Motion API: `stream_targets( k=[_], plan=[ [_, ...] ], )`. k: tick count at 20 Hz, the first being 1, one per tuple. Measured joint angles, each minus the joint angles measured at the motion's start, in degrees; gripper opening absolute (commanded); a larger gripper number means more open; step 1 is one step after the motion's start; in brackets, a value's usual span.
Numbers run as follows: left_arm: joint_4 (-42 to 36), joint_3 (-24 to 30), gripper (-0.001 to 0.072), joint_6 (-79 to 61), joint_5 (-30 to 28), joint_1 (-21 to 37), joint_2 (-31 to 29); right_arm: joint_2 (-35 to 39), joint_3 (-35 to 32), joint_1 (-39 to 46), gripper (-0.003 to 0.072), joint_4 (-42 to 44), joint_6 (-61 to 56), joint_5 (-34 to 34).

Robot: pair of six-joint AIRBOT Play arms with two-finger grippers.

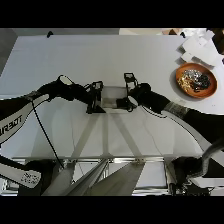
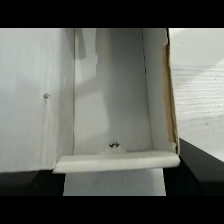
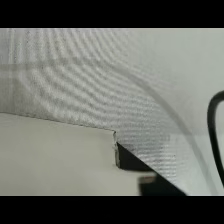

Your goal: Fold the box and place the chain.

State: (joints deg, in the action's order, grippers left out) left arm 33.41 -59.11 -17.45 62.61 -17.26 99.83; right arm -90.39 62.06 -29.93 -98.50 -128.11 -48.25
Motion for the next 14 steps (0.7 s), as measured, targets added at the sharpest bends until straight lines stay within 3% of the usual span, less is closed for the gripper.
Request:
stream_targets(
  k=[1,4,14],
  plan=[
    [0.07,0.00,0.0211,-0.04,0.02,0.02,0.00,0.02,0.33,0.00,0.0482,-0.74,0.00,-0.61],
    [0.07,0.00,0.0211,-0.28,-0.15,0.02,0.00,1.38,1.09,-0.13,0.0479,0.04,-0.50,1.27],
    [0.02,0.00,0.0211,-0.11,0.00,0.00,0.00,15.32,1.49,2.05,0.0479,-1.53,-0.63,-8.28]
  ],
)
